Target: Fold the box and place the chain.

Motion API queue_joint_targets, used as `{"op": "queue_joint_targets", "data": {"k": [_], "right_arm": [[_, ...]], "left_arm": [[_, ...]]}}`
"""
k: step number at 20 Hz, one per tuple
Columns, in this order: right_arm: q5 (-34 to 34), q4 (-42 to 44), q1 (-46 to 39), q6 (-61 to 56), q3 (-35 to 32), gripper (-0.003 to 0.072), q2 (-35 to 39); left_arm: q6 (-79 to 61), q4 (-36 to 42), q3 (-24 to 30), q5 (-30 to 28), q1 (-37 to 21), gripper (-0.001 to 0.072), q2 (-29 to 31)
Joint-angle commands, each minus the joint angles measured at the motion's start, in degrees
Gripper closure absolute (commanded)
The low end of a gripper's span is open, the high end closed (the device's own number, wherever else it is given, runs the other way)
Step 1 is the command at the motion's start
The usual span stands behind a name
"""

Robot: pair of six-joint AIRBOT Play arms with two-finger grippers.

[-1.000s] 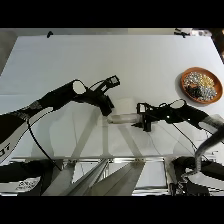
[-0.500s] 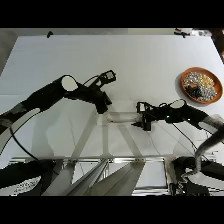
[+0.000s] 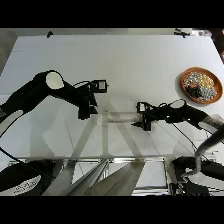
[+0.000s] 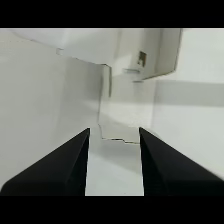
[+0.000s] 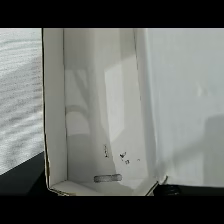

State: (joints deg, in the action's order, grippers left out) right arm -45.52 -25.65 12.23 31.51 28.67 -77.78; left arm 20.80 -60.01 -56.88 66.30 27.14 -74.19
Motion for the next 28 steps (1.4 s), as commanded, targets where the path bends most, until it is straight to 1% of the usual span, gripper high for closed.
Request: {"op": "queue_joint_targets", "data": {"k": [1,2,4,6,9,12,16,20,23,28], "right_arm": [[-0.1,0.0,0.0,0.0,0.0,0.0344,0.0],[-0.1,0.0,0.0,0.0,0.0,0.0344,0.0],[-0.1,0.0,0.0,0.0,0.0,0.0344,0.0],[-0.1,0.0,0.0,0.0,0.0,0.0344,0.0],[-0.1,0.0,0.0,0.0,0.0,0.0344,0.0],[-0.1,0.0,0.0,0.0,0.0,0.0344,0.0],[-0.1,0.0,0.0,0.0,0.0,0.0344,0.0],[-0.1,0.0,0.0,0.0,0.0,0.0344,0.0],[-0.1,0.0,0.0,0.0,0.0,0.0344,0.0],[-0.1,0.0,0.0,0.0,0.0,0.0344,0.0]], "left_arm": [[-3.0,-1.1,0.0,0.3,1.4,0.0356,-2.4],[-3.0,-0.8,0.0,-0.5,1.5,0.0353,-3.6],[-3.1,-0.1,0.4,-2.6,1.4,0.0316,-6.1],[-8.6,2.4,1.3,-4.2,1.8,0.0316,-7.5],[-16.7,5.5,3.6,-5.6,2.2,0.0317,-7.6],[-17.2,5.1,5.6,-6.9,2.1,0.0317,-7.6],[-24.5,5.2,8.1,-9.3,2.4,0.0317,-7.6],[-24.7,5.2,8.2,-12.2,2.6,0.0319,-7.6],[-20.4,5.1,8.2,-15.2,2.5,0.0319,-7.6],[-20.0,6.6,8.2,-16.2,2.9,0.0321,-7.6]]}}
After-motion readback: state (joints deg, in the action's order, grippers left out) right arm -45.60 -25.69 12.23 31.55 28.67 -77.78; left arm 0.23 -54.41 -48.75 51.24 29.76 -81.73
